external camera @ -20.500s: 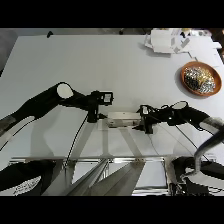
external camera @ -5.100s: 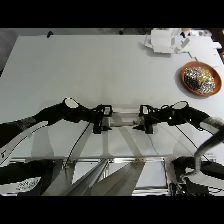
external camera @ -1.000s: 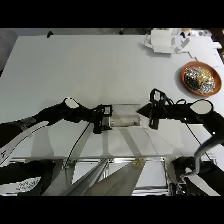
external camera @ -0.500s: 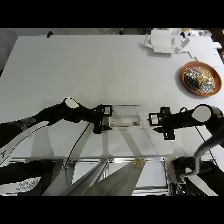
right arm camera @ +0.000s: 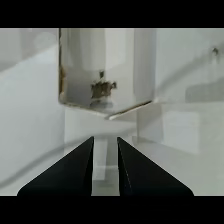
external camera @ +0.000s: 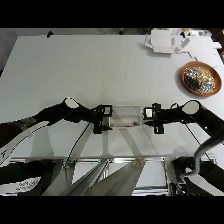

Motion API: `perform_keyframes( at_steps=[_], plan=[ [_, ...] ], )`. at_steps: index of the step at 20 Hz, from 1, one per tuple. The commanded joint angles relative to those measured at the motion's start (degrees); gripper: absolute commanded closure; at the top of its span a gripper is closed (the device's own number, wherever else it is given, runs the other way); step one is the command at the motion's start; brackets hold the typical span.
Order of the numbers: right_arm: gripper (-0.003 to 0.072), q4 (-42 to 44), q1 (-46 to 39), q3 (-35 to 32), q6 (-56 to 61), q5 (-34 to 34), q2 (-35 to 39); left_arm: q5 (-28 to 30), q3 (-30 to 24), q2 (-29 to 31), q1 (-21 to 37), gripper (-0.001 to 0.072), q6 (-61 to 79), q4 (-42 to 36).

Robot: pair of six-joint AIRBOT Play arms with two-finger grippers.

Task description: Fold the box and place the chain.

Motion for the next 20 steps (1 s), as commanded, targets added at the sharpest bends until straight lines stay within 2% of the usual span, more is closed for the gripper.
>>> perform_keyframes(
  at_steps=[1, 6, 7, 11, 15, 16, 17, 18, 20],
  plan=[
    [0.0537, 5.3, 0.0, 0.0, -4.3, -3.3, -2.1, 0.0, 0.0, 0.0, 0.0, 0.0504, 0.0, 0.0],
    [0.0556, 5.9, 0.0, -0.1, -5.8, 0.6, -2.7, 0.0, 0.0, 0.0, 0.0, 0.0504, 0.0, 0.0],
    [0.0589, 7.0, 0.0, -0.2, -6.2, 0.7, -2.9, 0.0, 0.0, 0.0, 0.0, 0.0504, 0.0, 0.0],
    [0.0589, 17.5, 0.0, -0.2, -11.6, 3.3, -5.8, 0.0, 0.0, 0.0, 0.0, 0.0504, 0.0, 0.0],
    [0.0579, 18.7, 0.0, -0.2, -11.8, 2.3, -8.2, 0.0, 0.0, 0.0, 0.0, 0.0504, 0.0, 0.0],
    [0.0543, 18.7, 0.0, -0.2, -11.8, 1.8, -8.2, 0.0, 0.0, 0.0, 0.0, 0.0504, 0.0, 0.0],
    [0.0440, 18.7, 0.0, -0.2, -11.8, 1.5, -8.2, 0.0, 0.0, 0.0, 0.0, 0.0504, 0.0, 0.0],
    [0.0368, 18.7, 0.0, -0.2, -11.8, 1.3, -8.2, 0.0, 0.0, 0.0, 0.0, 0.0504, 0.0, 0.0],
    [0.0343, 18.6, 0.0, -0.2, -11.8, 1.3, -8.2, 0.0, 0.0, 0.0, 0.0, 0.0504, 0.0, 0.0]
  ],
)
